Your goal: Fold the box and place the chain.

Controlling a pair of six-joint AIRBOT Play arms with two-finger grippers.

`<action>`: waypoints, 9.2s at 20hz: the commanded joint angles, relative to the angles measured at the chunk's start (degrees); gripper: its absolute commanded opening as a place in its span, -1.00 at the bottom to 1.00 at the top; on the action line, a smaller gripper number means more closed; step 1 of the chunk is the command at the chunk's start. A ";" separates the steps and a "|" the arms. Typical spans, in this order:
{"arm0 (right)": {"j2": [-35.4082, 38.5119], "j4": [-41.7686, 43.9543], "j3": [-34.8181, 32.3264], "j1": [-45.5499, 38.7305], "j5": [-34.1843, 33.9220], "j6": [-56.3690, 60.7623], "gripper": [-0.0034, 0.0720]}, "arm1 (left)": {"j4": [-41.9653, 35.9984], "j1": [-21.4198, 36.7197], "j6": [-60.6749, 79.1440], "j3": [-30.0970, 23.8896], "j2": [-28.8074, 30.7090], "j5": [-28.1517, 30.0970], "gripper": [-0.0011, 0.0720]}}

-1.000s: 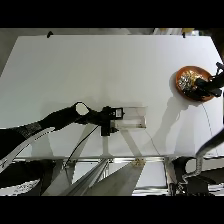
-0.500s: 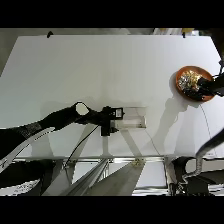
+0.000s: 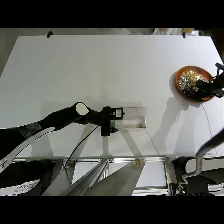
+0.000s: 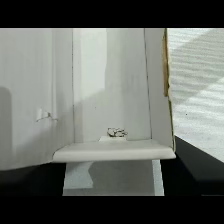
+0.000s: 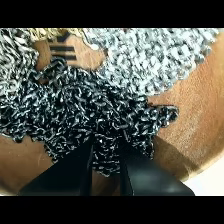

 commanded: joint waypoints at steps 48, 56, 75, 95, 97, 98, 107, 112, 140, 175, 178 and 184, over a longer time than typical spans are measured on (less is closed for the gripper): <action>43.50 13.27 -22.69 66.27 -4.72 -2.10 -0.88 | 0.02 -0.04 0.00 0.00 0.02 0.00 -0.40; 34.60 12.72 -25.92 66.42 -9.11 -2.12 -0.72 | 0.00 -0.04 0.00 0.00 0.02 0.00 -0.40; 37.44 4.48 -13.68 37.92 10.88 -3.82 -0.34 | 0.02 -0.04 0.00 0.00 0.02 0.02 -0.40; 12.24 3.52 -19.41 35.69 -4.59 -2.03 -0.31 | 0.02 -0.04 0.00 0.02 0.02 0.00 -0.40; 12.04 3.19 -19.56 35.69 -4.22 -0.57 -0.31 | 0.00 -0.04 0.00 0.00 0.02 0.00 -0.40; 12.04 3.19 -19.58 35.69 -3.87 -0.55 -0.32 | 0.02 -0.04 0.00 0.00 0.02 0.00 -0.40; 11.93 2.49 -22.03 35.71 -7.21 1.36 -0.45 | 0.02 -0.04 0.00 0.00 0.02 0.02 -0.40; 11.93 2.89 -22.03 35.71 -9.62 1.31 -0.67 | 0.02 -0.04 0.00 0.00 0.02 0.02 -0.40; 52.28 44.74 -22.03 35.71 7.10 -16.26 -0.88 | 0.02 -0.04 0.00 0.00 0.02 0.00 -0.40; 32.68 13.53 -26.45 62.05 -6.34 -8.33 -0.13 | 0.02 -0.04 0.00 0.00 0.02 0.00 -0.40; 35.17 8.13 -23.08 59.78 2.86 -8.31 -0.20 | 0.02 -0.04 0.00 0.00 0.02 0.00 -0.40; 39.89 0.57 -19.96 44.00 9.01 -8.31 -0.88 | 0.02 -0.04 0.00 0.00 0.02 0.02 -0.40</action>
